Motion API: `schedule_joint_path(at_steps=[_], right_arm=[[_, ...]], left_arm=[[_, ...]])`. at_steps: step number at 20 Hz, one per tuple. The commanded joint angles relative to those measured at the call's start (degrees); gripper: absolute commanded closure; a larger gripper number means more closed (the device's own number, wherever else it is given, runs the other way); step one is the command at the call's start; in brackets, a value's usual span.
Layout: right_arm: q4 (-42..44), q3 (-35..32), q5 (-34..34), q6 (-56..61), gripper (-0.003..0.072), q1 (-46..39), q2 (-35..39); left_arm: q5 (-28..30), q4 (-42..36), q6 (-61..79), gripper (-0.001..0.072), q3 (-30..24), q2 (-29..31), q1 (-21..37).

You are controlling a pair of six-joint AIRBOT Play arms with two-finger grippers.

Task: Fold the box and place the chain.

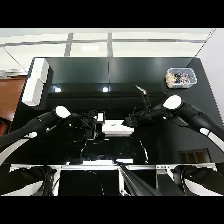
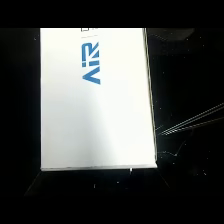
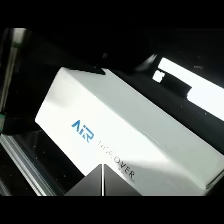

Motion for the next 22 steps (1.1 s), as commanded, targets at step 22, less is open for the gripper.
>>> schedule_joint_path(at_steps=[22], right_arm=[[-16.44, 3.8, 23.19, 5.62, 0.0674, -25.03, 16.39]], left_arm=[[-4.57, 4.98, -18.01, -0.0003, 4.31, 9.75, 1.29]])
